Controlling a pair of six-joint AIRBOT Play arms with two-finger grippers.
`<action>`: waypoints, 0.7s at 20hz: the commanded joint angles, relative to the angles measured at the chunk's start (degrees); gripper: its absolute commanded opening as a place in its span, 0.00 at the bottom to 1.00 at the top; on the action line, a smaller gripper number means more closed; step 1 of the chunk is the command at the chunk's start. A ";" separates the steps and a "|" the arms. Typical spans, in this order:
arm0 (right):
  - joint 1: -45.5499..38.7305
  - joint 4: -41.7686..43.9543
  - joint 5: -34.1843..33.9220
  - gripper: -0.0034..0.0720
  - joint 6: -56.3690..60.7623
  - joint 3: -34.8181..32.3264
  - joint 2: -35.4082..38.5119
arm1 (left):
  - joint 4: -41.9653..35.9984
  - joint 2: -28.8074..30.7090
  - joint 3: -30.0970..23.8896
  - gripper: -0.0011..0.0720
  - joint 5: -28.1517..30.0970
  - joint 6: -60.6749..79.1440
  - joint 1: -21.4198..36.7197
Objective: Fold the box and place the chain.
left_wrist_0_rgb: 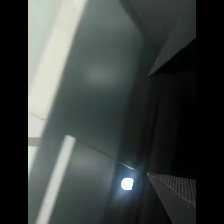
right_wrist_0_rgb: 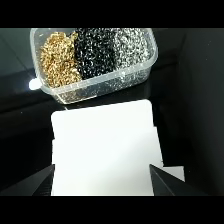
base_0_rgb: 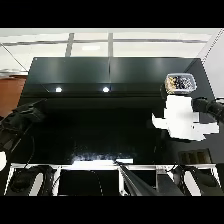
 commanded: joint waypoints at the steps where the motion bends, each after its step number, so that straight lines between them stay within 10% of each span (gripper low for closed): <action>1: -0.11 -2.84 -2.86 0.99 0.31 0.37 -0.02 | 1.60 -3.85 3.85 1.00 -10.38 2.19 -0.04; 14: -0.13 -2.80 -1.44 0.99 2.60 1.64 -0.31 | 2.14 -4.87 8.87 0.98 -22.64 1.46 -0.02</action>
